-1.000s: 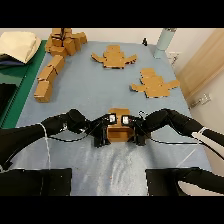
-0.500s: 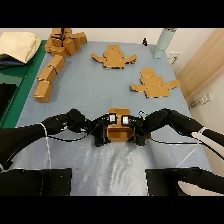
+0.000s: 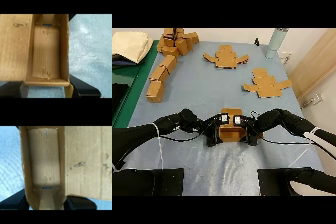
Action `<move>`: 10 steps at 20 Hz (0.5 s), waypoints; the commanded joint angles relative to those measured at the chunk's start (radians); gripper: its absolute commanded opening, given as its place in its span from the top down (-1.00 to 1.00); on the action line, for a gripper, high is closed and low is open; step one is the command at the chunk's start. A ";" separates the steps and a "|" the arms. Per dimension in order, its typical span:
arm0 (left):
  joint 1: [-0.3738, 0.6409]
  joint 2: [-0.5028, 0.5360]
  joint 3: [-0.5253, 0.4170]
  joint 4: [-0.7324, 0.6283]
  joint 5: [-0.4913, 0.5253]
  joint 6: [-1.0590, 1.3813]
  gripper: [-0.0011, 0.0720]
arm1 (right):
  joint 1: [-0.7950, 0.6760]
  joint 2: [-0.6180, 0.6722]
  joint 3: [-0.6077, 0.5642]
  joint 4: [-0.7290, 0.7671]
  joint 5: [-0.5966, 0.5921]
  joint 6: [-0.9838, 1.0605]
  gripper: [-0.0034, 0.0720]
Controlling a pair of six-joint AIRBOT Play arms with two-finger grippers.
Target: Fold the box.
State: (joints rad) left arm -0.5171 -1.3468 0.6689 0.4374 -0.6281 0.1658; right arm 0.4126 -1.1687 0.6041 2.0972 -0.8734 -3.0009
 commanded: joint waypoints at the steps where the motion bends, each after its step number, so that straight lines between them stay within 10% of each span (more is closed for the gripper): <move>1: 0.000 0.000 0.001 0.000 -0.001 0.001 -0.25 | 0.000 0.000 0.001 0.001 0.000 0.000 -0.30; 10: 0.000 0.000 0.001 0.000 -0.001 0.001 -0.25 | 0.000 0.000 0.001 0.006 -0.002 0.000 -0.30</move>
State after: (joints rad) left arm -0.5171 -1.3468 0.6689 0.4374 -0.6289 0.1665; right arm 0.4126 -1.1687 0.6041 2.0972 -0.8734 -3.0009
